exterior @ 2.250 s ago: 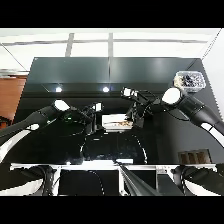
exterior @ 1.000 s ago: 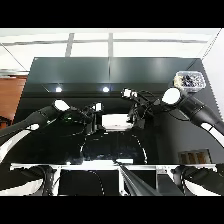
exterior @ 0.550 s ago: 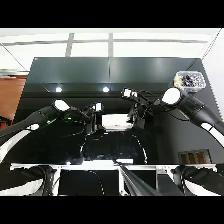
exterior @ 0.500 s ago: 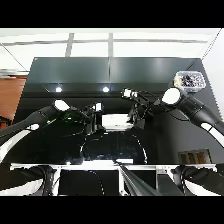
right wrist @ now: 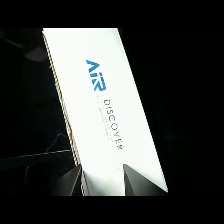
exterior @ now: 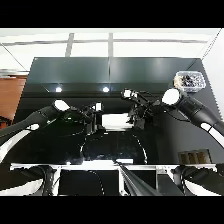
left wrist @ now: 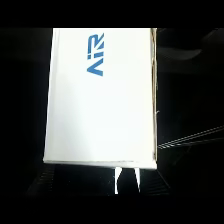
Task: Fold the box and place the chain.
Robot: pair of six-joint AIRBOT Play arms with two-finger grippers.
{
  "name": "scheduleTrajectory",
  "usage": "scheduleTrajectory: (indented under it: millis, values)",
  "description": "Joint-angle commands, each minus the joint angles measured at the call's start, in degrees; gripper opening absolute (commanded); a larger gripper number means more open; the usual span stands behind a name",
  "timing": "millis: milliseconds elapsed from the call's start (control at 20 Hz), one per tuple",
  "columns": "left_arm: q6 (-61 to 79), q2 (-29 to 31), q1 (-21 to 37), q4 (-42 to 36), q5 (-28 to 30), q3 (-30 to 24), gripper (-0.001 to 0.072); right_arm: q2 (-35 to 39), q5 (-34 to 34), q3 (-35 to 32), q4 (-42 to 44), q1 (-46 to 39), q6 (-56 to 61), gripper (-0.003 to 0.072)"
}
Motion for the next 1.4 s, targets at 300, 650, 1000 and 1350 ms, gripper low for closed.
scheduleTrajectory:
  millis: [300, 650, 1000, 1350]
  values:
    - [0.09, -0.04, 0.00, 0.02, -0.04, 0.04, 0.0351, -1.51, 0.13, -0.66, -0.09, 0.02, 2.19, 0.0310]
    - [0.07, -0.04, 0.02, 0.00, -0.02, 0.04, 0.0351, 4.98, 10.95, 3.30, 1.92, -5.64, 30.45, 0.0018]
    - [0.07, -0.04, 0.02, -0.04, -0.04, 0.04, 0.0351, 4.90, -5.09, -12.96, 34.01, -4.26, 21.22, 0.0016]
    - [0.07, -0.04, 0.02, -0.07, -0.04, 0.04, 0.0351, 1.27, -14.95, -15.23, 26.75, -2.89, 34.38, 0.0016]
